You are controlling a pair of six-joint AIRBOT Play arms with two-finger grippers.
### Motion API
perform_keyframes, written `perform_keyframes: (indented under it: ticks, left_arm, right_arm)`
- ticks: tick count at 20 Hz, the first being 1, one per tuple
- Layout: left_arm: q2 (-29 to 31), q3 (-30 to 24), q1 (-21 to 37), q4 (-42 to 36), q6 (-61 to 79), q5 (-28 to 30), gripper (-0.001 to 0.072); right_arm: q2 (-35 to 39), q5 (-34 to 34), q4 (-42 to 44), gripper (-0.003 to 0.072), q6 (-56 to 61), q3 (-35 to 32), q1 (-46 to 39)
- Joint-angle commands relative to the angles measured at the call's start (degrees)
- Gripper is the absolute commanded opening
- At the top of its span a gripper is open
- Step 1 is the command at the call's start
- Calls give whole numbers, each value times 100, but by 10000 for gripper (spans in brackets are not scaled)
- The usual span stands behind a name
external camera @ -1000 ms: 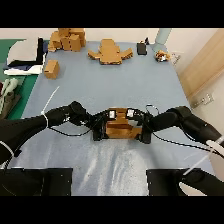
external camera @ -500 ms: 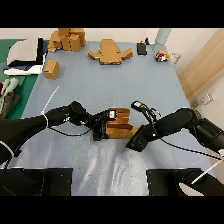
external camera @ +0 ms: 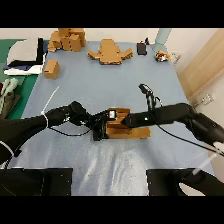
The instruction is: Fold the box.
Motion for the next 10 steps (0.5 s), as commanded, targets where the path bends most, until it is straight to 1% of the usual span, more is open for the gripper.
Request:
perform_keyframes:
  ticks: [1,3,6,7,10]
  left_arm:
    - [-4,-2,2,0,2,-2,514]
    - [-4,-2,4,0,2,2,514]
    - [-4,-2,2,0,2,0,513]
    - [-4,-2,2,0,2,0,514]
    - [-4,-2,4,0,2,2,514]
  right_arm:
    - [-986,280,-50,19,175,723,0]
    - [-1589,254,-195,5,177,999,0]
    - [-2194,267,-623,5,177,1010,0]
    - [-2326,291,-774,6,179,1010,0]
    - [-2476,345,-826,5,175,1010,0]
